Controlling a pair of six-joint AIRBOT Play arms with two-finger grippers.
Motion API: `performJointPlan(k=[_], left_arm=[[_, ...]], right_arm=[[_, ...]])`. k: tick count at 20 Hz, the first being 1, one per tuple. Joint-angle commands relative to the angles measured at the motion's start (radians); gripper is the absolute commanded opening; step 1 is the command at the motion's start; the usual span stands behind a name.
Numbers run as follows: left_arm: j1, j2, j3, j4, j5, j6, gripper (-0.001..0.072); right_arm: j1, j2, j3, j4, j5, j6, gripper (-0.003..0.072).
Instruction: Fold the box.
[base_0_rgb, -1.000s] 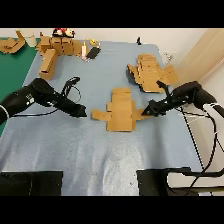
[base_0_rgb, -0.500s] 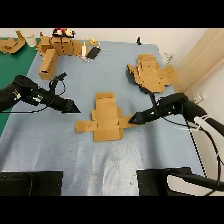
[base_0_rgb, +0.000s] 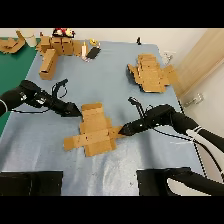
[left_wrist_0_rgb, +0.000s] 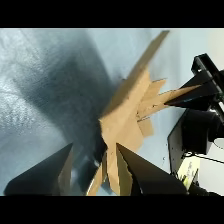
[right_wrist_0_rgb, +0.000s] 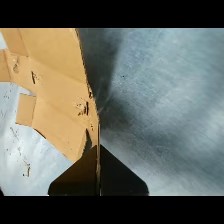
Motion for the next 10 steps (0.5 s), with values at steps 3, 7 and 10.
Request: performJointPlan(k=[3,7,10], left_arm=[[0.000,-0.095,0.005,-0.109,-0.001,0.093,0.0406],[-0.003,-0.132,0.011,-0.216,-0.057,0.177,0.0405],[-0.015,-0.146,0.013,-0.216,-0.107,0.212,0.0404]], right_arm=[[0.037,0.003,-0.009,0.001,0.032,-0.001,0.0002],[0.036,0.003,-0.008,0.001,0.035,0.000,0.0001],[0.036,0.003,-0.008,-0.001,0.039,0.003,0.0002]])
